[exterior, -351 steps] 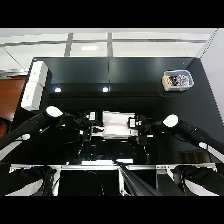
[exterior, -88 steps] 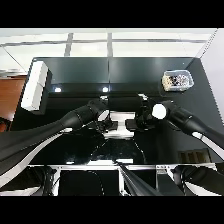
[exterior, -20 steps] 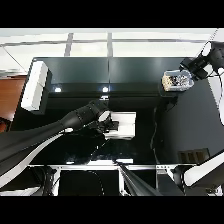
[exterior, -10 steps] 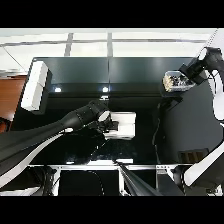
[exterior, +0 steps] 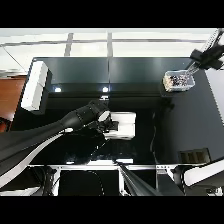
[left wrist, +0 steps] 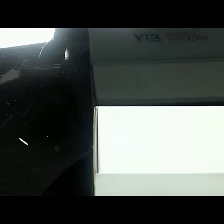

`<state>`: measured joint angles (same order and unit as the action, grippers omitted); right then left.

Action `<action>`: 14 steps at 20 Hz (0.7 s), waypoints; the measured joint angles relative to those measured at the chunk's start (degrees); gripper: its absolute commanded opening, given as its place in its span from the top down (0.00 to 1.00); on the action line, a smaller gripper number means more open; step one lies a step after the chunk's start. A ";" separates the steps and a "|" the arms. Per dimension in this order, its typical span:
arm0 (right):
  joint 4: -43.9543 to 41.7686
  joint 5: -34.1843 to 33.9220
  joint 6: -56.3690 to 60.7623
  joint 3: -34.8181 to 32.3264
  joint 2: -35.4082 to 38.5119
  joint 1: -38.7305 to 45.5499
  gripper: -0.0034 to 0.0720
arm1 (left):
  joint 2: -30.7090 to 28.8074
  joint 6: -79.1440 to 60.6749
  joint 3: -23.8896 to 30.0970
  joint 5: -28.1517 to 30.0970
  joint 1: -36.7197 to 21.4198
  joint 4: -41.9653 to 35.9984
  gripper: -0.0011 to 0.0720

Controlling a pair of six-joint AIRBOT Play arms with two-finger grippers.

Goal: Fold the box and place the chain.

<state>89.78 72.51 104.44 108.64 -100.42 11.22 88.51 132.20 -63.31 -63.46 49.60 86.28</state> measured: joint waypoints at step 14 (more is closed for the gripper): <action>-16.26 9.79 -16.41 -27.71 41.44 -13.31 0.94 | 0.00 0.02 0.00 0.33 0.00 0.00 0.95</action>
